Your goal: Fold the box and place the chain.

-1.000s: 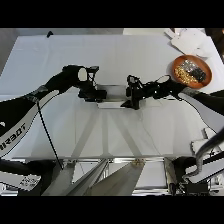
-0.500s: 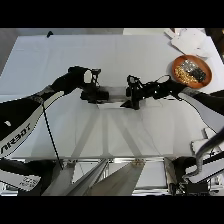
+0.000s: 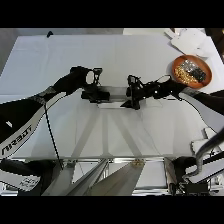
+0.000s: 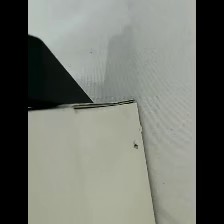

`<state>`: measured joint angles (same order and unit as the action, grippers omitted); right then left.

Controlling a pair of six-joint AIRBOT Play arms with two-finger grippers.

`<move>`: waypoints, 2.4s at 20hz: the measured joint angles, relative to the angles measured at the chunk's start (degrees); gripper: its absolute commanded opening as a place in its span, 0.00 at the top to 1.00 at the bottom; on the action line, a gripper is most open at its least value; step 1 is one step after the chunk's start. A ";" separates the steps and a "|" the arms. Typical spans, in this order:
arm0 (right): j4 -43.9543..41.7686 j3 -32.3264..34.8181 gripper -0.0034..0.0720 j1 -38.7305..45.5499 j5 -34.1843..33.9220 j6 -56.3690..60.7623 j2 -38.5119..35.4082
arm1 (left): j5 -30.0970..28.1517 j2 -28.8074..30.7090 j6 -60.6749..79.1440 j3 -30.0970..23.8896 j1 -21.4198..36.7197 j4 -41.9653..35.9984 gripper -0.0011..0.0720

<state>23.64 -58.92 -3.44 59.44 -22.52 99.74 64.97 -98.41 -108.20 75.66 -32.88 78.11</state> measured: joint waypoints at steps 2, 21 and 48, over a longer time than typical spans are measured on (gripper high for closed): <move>0.20 0.00 0.36 -0.02 -0.33 -0.20 0.02 | -0.72 0.11 0.17 0.09 -0.11 -1.31 0.10; -0.09 0.00 0.36 -0.02 -0.09 0.13 0.02 | 15.76 13.79 34.95 -0.92 19.23 -22.03 0.13; -0.09 0.00 0.36 -0.02 -0.09 0.11 0.02 | 4.85 -0.28 129.81 -13.18 25.40 -45.92 0.02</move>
<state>23.55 -58.92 -3.46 59.35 -22.41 99.77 69.82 -98.70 21.61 62.48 -7.49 32.18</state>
